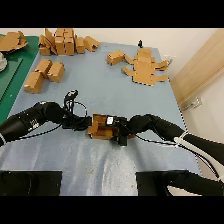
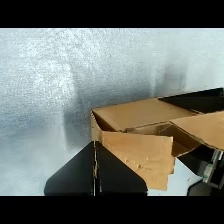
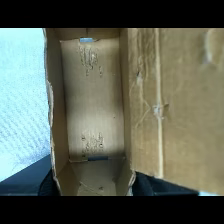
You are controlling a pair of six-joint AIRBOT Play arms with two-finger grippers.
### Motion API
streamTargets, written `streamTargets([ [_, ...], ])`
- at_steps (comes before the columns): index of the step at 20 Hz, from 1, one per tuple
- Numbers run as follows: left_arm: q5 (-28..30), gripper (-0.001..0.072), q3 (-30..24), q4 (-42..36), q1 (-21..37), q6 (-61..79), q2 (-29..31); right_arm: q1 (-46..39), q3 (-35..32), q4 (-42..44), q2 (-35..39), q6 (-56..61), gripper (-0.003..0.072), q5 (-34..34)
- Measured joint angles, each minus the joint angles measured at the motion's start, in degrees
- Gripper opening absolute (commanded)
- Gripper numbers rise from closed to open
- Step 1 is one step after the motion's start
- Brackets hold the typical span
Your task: Fold the box.
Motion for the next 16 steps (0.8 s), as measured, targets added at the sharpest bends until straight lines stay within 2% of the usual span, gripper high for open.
streamTargets([
  [1,-0.8,0.0268,0.1,0.1,-0.1,-0.2,0.0,0.0,0.0,0.0,0.0,0.0,0.0507,0.0],
  [2,-1.5,0.0381,0.2,0.2,-0.1,-0.3,0.0,0.0,0.0,0.0,0.0,0.0,0.0507,0.0],
  [3,-2.1,0.0305,0.3,0.3,-0.1,-0.5,0.0,0.0,0.0,0.0,0.0,0.0,0.0506,0.0],
  [4,-2.7,0.0283,0.3,0.3,-0.1,-0.6,0.0,0.0,0.0,0.0,0.0,0.0,0.0506,0.0],
  [12,-6.1,0.0283,0.4,0.6,0.3,-0.6,0.0,0.0,0.0,0.0,0.0,0.0,0.0507,0.0],
  [16,-5.5,0.0283,0.4,0.5,0.4,-0.6,0.0,0.0,0.0,0.0,0.0,0.0,0.0506,0.0],
])
